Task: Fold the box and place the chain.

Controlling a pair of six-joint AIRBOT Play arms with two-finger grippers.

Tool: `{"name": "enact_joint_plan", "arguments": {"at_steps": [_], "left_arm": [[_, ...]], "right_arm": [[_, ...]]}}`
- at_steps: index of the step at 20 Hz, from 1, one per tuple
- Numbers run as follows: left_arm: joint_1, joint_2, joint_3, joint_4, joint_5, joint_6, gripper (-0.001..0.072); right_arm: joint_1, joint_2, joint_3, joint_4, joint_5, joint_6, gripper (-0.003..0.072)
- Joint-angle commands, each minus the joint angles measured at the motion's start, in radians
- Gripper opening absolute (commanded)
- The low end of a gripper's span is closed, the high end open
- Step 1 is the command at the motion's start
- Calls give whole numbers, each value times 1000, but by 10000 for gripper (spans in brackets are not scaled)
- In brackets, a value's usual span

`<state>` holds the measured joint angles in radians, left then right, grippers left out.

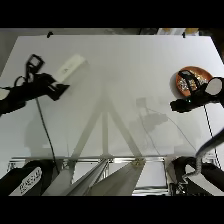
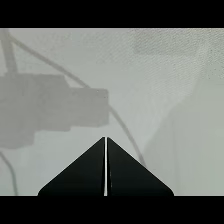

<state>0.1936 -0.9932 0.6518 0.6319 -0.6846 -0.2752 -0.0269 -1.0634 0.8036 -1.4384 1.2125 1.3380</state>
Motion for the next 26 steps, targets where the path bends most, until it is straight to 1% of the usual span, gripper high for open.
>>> {"name": "enact_joint_plan", "arguments": {"at_steps": [1, 3, 5, 8, 9, 11, 12, 14, 16, 17, 20, 23, 26], "left_arm": [[257, -1, 0, 181, 8, -294, 387], [345, -36, 0, 229, -3, -357, 387], [394, -80, 0, 301, -12, -423, 388], [406, -150, 0, 452, -32, -536, 391], [406, -169, 0, 488, -37, -569, 404], [406, -197, 0, 531, -38, -643, 535], [406, -205, 0, 536, -38, -665, 575], [406, -207, 0, 536, -43, -675, 577], [406, -206, 0, 536, -64, -676, 698], [405, -202, 0, 536, -82, -676, 700], [404, -141, 0, 536, -109, -676, 699], [403, -5, 0, 536, -109, -676, 694], [397, 163, 0, 510, -116, -676, 693]], "right_arm": [[0, -1, 0, 3, 0, -3, 17], [0, -1, 0, 3, 2, -3, 17], [0, -1, 0, 3, 2, -3, 17], [0, -1, 0, 7, 1, -3, 17], [0, -1, 0, 12, 1, -3, 17], [0, -1, 0, 25, -1, -3, 18], [0, -1, 0, 34, -8, -3, 18], [0, -1, 0, 33, -28, -2, 17], [0, -1, 0, 32, -23, -2, 18], [0, -1, 0, 32, -22, -2, 18], [0, -1, 0, 32, -24, -3, 18], [0, -1, 0, 32, -24, -3, 18], [0, -1, 0, 32, -24, -3, 18]]}}
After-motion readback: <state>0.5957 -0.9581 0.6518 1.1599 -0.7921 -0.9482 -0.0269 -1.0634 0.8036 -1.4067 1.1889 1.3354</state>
